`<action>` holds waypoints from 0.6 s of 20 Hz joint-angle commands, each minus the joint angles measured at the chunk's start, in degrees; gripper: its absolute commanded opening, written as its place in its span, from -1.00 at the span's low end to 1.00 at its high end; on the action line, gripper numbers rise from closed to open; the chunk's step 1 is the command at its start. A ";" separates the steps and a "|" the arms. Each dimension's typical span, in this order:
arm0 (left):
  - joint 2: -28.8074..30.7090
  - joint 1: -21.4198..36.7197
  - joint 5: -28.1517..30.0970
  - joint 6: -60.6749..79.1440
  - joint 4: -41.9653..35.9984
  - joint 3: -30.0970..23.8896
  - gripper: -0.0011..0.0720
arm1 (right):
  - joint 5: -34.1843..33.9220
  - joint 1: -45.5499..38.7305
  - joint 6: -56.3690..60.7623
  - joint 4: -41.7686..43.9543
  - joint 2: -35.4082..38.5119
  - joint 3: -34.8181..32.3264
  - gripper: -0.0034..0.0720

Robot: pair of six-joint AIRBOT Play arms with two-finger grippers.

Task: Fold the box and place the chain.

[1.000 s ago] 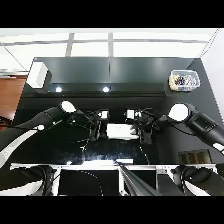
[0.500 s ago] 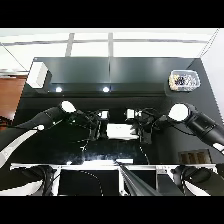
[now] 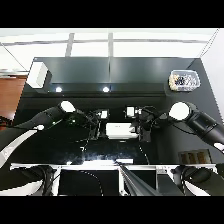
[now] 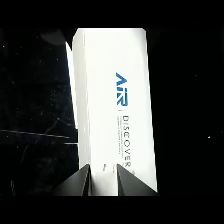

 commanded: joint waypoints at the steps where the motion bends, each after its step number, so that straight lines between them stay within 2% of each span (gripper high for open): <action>1: -0.04 -0.04 -0.13 0.15 0.02 0.00 0.13 | -0.07 -0.02 0.02 0.79 0.04 0.22 -0.55; 6: -0.04 -0.04 -0.13 0.13 0.02 0.00 0.13 | 1.77 -0.02 0.00 1.18 0.07 0.22 -0.55; 12: -0.04 -0.04 -0.13 0.15 0.04 0.00 0.13 | 0.02 -0.02 -0.04 1.07 0.07 0.22 -0.55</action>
